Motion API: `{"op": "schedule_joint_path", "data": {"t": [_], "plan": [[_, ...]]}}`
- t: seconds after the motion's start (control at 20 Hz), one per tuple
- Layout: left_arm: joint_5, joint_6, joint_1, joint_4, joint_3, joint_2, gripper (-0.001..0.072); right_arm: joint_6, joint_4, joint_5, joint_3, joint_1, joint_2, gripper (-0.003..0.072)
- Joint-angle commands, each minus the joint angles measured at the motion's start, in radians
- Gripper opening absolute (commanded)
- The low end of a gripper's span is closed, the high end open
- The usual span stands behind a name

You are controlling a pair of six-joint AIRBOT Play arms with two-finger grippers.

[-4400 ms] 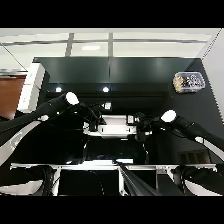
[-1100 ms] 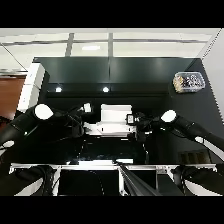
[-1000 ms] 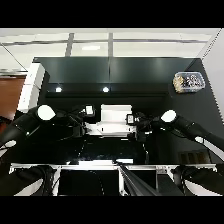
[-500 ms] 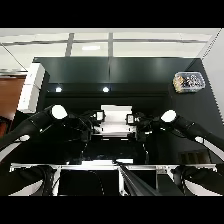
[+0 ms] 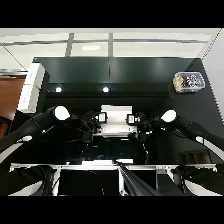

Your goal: Fold the box and place the chain.

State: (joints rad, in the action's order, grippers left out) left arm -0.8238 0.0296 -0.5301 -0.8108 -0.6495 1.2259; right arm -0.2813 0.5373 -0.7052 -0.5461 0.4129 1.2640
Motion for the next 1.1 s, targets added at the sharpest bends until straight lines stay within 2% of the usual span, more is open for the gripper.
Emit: {"op": "schedule_joint_path", "data": {"t": [0.0, 0.3, 0.4, 0.45, 0.55, 0.8, 1.05], "plan": [[0.011, 0.001, -0.001, 0.000, 0.000, 0.001, 0.0173, 0.001, -0.002, 0.002, 0.000, 0.001, 0.000, 0.0445], [0.018, -0.002, 0.005, -0.023, 0.000, 0.001, 0.0184, 0.001, -0.002, 0.002, 0.000, 0.001, 0.000, 0.0445], [0.021, -0.044, 0.005, -0.023, 0.000, 0.001, 0.0413, 0.001, -0.002, 0.002, 0.000, 0.001, 0.000, 0.0445], [0.021, -0.044, 0.005, -0.023, 0.000, 0.001, 0.0407, 0.001, -0.002, 0.002, 0.000, 0.001, 0.000, 0.0444], [0.021, -0.045, 0.003, -0.023, 0.000, 0.001, 0.0267, 0.001, -0.002, 0.002, 0.000, 0.001, 0.000, 0.0445], [0.040, -0.046, 0.001, -0.016, 0.000, 0.002, 0.0264, 0.001, -0.002, 0.002, 0.000, 0.001, 0.000, 0.0445], [0.107, -0.060, 0.000, -0.014, 0.000, 0.004, 0.0276, 0.001, -0.002, 0.002, 0.000, 0.001, 0.000, 0.0445]]}}
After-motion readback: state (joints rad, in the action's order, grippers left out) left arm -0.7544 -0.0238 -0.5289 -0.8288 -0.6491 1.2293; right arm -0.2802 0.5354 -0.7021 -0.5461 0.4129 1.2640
